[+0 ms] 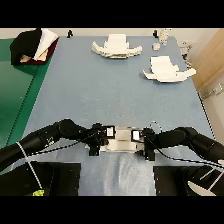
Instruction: Fold the box.
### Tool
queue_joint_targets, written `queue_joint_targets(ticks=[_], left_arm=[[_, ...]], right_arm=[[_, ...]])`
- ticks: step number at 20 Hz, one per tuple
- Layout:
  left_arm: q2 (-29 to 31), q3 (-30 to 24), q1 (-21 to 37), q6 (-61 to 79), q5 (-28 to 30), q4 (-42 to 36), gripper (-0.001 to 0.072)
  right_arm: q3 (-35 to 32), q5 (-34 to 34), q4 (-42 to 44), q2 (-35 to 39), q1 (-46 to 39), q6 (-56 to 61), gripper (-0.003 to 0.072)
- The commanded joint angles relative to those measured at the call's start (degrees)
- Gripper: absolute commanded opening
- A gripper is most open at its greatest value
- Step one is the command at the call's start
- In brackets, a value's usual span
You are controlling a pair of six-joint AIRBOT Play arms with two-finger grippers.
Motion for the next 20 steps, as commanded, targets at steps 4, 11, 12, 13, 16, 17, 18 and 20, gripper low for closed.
queue_joint_targets(ticks=[4,11,12,13,16,17,18,20], left_arm=[[-0.1,0.0,-1.0,0.7,1.2,-1.6,0.0016],[-0.1,0.0,-1.0,0.3,-0.3,-1.4,0.0466],[-0.1,0.0,-1.0,0.0,-0.3,-1.4,0.0465],[-0.1,0.1,-1.0,-1.6,-0.3,-1.4,0.0464],[0.5,0.6,-0.8,-11.4,-2.9,3.5,0.0013],[1.0,0.9,-0.8,-17.8,-3.8,5.9,0.0014],[1.9,1.3,-0.8,-24.8,-5.0,9.6,0.0013],[5.1,2.5,-0.8,-40.9,-7.5,17.9,0.0013]], right_arm=[[0.0,0.0,0.0,0.0,0.0,0.0,0.0509],[0.0,0.0,0.0,0.0,0.0,0.0,0.0510],[0.0,0.0,0.0,0.0,0.0,0.0,0.0510],[0.0,0.0,0.0,0.0,0.0,0.0,0.0510],[0.0,0.0,0.0,0.0,0.0,0.0,0.0510],[0.0,0.0,0.0,0.0,0.0,0.0,0.0509],[0.0,0.0,0.0,0.0,0.0,0.0,0.0510],[0.0,0.0,0.0,0.0,0.0,0.0,0.0510]])
